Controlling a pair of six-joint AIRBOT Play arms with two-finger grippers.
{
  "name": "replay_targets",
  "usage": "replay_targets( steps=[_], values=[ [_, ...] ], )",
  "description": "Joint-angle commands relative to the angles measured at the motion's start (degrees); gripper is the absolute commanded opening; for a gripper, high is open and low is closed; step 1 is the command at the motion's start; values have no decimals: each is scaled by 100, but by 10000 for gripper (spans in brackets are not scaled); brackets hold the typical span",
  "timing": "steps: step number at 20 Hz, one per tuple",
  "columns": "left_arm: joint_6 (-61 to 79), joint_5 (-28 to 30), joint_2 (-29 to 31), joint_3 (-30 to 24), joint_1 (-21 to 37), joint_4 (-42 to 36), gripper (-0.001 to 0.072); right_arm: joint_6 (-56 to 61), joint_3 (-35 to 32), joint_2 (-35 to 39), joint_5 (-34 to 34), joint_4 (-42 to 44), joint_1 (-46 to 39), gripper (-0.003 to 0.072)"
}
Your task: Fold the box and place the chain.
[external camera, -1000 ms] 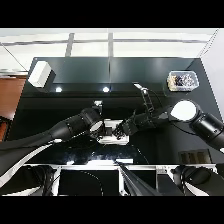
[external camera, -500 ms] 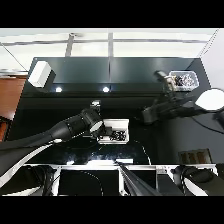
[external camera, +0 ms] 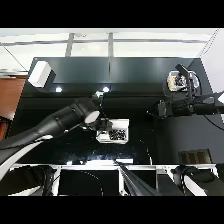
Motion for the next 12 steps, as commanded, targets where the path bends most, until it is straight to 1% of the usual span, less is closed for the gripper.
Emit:
replay_targets(
  steps=[1, 2, 3, 4, 5, 6, 7, 8, 9, 10, 11, 12],
  values=[
    [2376, -949, 857, 192, 269, 4, 537, 0, 4, 13, 42, 87, -39, 424],
    [2887, -1209, 1196, 101, 496, 9, 537, 0, 4, 13, 46, 87, -42, 424],
    [2973, -1401, 1488, -28, 837, 96, 537, -2, 4, 13, 42, 83, -39, 424],
    [2970, -1530, 1764, -223, 1360, 190, 537, -4, 4, 13, 31, 83, -42, 424],
    [2970, -1408, 2000, -505, 2002, 72, 537, -4, 4, 13, -7, 61, -39, 424],
    [3040, -1078, 2179, -833, 2625, -365, 537, -4, 4, 13, -57, 59, -42, 424],
    [3394, -669, 2291, -1209, 3237, -1145, 537, -4, 4, 13, -129, 57, -42, 424],
    [4223, -313, 2308, -1641, 3860, -2446, 537, -4, 4, 13, -214, 59, -39, 424],
    [5383, -208, 2251, -2057, 4360, -3862, 536, -2, 4, 13, -262, 59, -42, 424],
    [6675, -188, 2149, -2490, 4774, -5121, 537, 0, 4, 13, -264, 61, -39, 424],
    [7709, -103, 2033, -2833, 5007, -5855, 538, 4, 4, 13, -221, 68, -39, 424],
    [8732, 39, 1888, -3110, 5115, -6255, 542, 2, 4, 13, -149, 66, -39, 424]
  ],
)
